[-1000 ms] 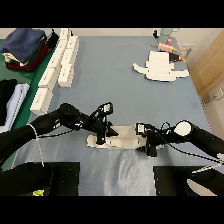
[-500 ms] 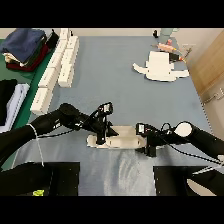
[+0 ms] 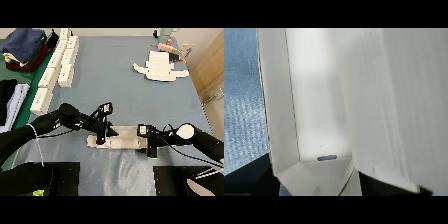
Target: Fold the box.
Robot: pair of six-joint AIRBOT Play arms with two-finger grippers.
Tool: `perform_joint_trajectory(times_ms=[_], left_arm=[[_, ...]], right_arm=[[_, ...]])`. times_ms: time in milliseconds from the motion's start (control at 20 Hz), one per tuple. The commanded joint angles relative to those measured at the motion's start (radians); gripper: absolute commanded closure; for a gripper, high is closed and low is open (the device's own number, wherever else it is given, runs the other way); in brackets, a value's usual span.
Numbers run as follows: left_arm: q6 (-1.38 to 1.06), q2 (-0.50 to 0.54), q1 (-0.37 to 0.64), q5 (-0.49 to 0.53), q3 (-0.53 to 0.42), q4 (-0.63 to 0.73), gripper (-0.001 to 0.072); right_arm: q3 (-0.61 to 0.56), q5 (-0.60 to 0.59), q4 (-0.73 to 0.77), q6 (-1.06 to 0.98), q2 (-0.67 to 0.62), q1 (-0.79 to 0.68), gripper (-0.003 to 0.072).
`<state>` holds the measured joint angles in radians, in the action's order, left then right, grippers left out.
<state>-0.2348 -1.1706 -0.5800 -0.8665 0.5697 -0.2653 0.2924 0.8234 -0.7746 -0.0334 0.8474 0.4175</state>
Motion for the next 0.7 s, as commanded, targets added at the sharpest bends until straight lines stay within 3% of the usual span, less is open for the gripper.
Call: perform_joint_trajectory(times_ms=[0, 600, 650], left_arm=[[0.000, 0.000, 0.000, 0.000, 0.001, 0.000, 0.0694], [0.000, 0.000, 0.000, 0.000, 0.001, 0.000, 0.0694], [0.000, 0.000, 0.000, 0.000, 0.001, 0.000, 0.0694]], right_arm=[[-0.001, -0.002, -0.004, 0.000, -0.006, 0.000, 0.0011], [-0.026, -0.047, 0.076, 0.104, 0.039, 0.002, 0.0023], [-0.026, -0.045, 0.075, 0.104, 0.043, 0.002, 0.0084]])
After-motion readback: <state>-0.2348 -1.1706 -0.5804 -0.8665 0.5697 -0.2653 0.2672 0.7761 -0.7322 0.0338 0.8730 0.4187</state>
